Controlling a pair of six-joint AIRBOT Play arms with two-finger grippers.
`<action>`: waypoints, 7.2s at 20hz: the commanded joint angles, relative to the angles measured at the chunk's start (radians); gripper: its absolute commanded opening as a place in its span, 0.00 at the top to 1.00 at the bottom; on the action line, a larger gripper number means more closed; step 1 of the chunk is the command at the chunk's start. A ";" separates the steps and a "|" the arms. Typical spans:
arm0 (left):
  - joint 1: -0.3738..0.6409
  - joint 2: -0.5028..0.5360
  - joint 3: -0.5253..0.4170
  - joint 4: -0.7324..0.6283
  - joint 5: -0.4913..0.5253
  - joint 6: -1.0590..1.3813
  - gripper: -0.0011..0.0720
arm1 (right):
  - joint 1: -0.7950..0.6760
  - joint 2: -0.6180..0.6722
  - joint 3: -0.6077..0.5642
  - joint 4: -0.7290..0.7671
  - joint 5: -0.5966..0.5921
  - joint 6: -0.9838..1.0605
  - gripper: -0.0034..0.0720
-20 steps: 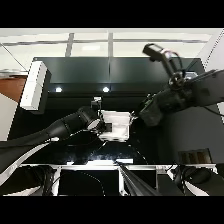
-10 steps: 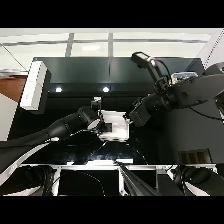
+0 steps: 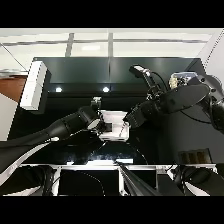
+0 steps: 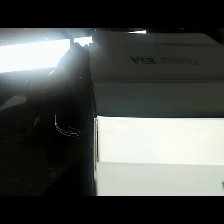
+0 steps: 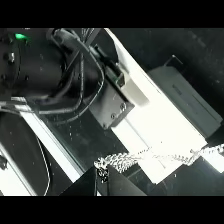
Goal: Fold the box and place the chain.
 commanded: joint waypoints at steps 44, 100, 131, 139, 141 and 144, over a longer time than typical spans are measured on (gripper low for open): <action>-0.003 0.000 0.006 0.015 -0.005 -0.052 0.94 | -0.608 -0.354 -0.311 -0.475 0.728 -0.131 0.92; -0.004 0.000 0.006 0.016 -0.005 -0.049 0.94 | -0.618 -0.064 -0.364 -0.350 0.716 -0.232 0.00; -0.003 0.000 0.006 0.016 -0.005 -0.049 0.94 | -0.400 -0.456 -0.125 -0.421 0.578 -0.195 0.00; -0.003 0.000 0.006 0.016 -0.005 -0.049 0.94 | -0.400 -0.456 -0.125 -0.420 0.569 -0.195 0.26; -0.003 0.000 0.006 0.016 -0.004 -0.049 0.94 | -0.400 -0.455 -0.125 -0.420 0.565 -0.195 0.60; -0.003 0.000 0.006 0.016 -0.005 -0.049 0.94 | -0.400 -0.454 -0.125 -0.420 0.557 -0.195 0.87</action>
